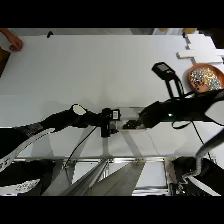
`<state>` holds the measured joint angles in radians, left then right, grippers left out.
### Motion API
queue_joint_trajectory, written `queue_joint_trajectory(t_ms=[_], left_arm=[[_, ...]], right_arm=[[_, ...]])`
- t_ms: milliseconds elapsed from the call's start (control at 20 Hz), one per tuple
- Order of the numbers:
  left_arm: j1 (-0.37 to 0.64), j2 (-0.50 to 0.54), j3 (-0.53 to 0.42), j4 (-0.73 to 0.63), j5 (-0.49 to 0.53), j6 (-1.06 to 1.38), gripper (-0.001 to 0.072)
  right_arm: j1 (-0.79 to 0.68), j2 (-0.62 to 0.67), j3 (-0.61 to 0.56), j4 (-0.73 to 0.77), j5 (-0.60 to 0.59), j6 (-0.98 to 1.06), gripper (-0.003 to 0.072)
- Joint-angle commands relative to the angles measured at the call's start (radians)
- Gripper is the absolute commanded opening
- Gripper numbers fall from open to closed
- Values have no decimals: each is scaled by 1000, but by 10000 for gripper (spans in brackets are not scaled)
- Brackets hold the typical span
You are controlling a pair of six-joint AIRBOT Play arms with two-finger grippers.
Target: Fold the box and place the chain.
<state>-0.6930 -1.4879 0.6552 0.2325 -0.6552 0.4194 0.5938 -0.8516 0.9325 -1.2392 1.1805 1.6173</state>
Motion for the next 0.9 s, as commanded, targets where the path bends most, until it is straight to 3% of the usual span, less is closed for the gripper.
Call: queue_joint_trajectory(t_ms=[0, 450, 600, 850], left_arm=[[0, 1, 0, 0, 0, 0, 333], [0, 1, 0, 0, 0, 0, 333], [0, 1, 0, 0, 0, 0, 333], [0, 1, 0, 0, 0, 0, 333]], right_arm=[[68, -102, -4, -18, -71, 14, 23], [149, -240, -17, -120, -134, 87, 32], [148, -243, -24, -176, -92, 105, 235], [28, -183, 89, -190, 21, 34, 238]])
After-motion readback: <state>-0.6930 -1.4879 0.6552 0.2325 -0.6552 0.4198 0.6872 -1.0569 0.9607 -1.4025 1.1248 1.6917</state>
